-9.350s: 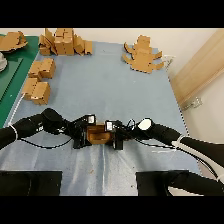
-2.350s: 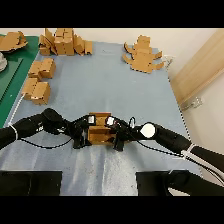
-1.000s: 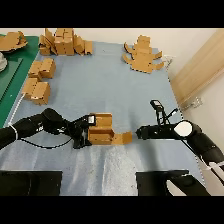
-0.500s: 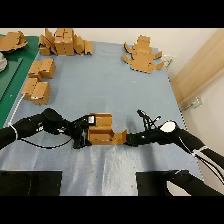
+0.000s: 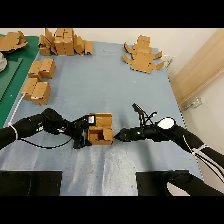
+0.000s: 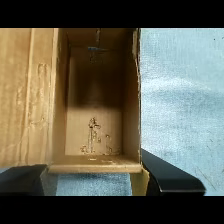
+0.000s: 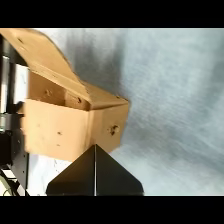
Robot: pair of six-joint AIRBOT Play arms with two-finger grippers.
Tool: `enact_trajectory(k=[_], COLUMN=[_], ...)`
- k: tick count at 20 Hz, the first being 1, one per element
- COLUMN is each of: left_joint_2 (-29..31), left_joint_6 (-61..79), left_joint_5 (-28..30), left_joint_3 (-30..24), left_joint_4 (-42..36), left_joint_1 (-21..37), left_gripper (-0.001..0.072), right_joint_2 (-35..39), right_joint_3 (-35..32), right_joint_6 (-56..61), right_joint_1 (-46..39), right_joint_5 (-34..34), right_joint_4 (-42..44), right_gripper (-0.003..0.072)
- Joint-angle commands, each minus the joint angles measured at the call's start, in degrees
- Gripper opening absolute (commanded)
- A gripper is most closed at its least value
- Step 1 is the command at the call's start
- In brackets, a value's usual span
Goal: Fold the box.
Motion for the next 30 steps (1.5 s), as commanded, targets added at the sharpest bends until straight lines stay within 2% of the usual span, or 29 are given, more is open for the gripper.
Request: enact_trajectory(k=[1, 3, 6, 10, 12, 15, 17, 19, 21, 23, 25, 30], left_joint_2=[-0.04, -0.04, -0.04, -0.04, -0.04, -0.04, -0.04, -0.04, -0.04, -0.04, -0.04, -0.04], left_joint_6=[0.00, 0.00, 0.00, 0.00, 0.00, 0.00, 0.00, 0.00, 0.00, 0.00, 0.00, 0.00], left_joint_5=[0.02, 0.02, 0.02, 0.02, 0.02, 0.02, 0.02, 0.02, 0.02, 0.02, 0.02, 0.02], left_joint_3=[0.04, 0.04, 0.04, 0.04, 0.04, 0.04, 0.04, 0.04, 0.04, 0.04, 0.04, 0.04], left_joint_4=[0.00, 0.00, 0.00, 0.00, 0.00, 0.00, 0.00, 0.00, 0.00, 0.00, 0.00, 0.00], left_joint_1=[0.00, 0.00, 0.00, 0.00, 0.00, 0.00, 0.00, 0.00, 0.00, 0.00, 0.00, 0.00], left_gripper=[0.0408, 0.0408, 0.0408, 0.0408, 0.0408, 0.0408, 0.0408, 0.0408, 0.0408, 0.0408, 0.0408, 0.0408], right_joint_2=[0.74, 0.72, 0.59, -0.13, -0.35, -0.35, -0.52, -1.14, -2.23, -4.17, -6.91, -12.44], right_joint_3=[1.84, 1.92, 1.92, 1.92, 2.19, 3.89, 6.08, 9.44, 13.11, 16.28, 18.05, 20.39], right_joint_6=[1.38, 1.60, 4.44, 8.87, 8.85, 9.57, 17.07, 28.85, 40.87, 48.78, 52.28, 59.23], right_joint_1=[1.14, 2.62, 4.04, 5.62, 5.70, 6.58, 9.33, 13.20, 17.25, 20.63, 23.12, 28.96], right_joint_5=[-0.28, -2.10, -4.85, -6.64, -7.19, -7.50, -8.70, -9.29, -7.78, -4.33, -2.58, -3.02], right_joint_4=[0.81, 0.79, -1.88, -8.50, -8.70, -9.64, -17.14, -29.00, -40.89, -47.25, -48.54, -49.44], right_gripper=[0.0049, 0.0066, 0.0230, 0.0230, 0.0231, 0.0282, 0.0284, 0.0298, 0.0303, 0.0329, 0.0336, 0.0335])
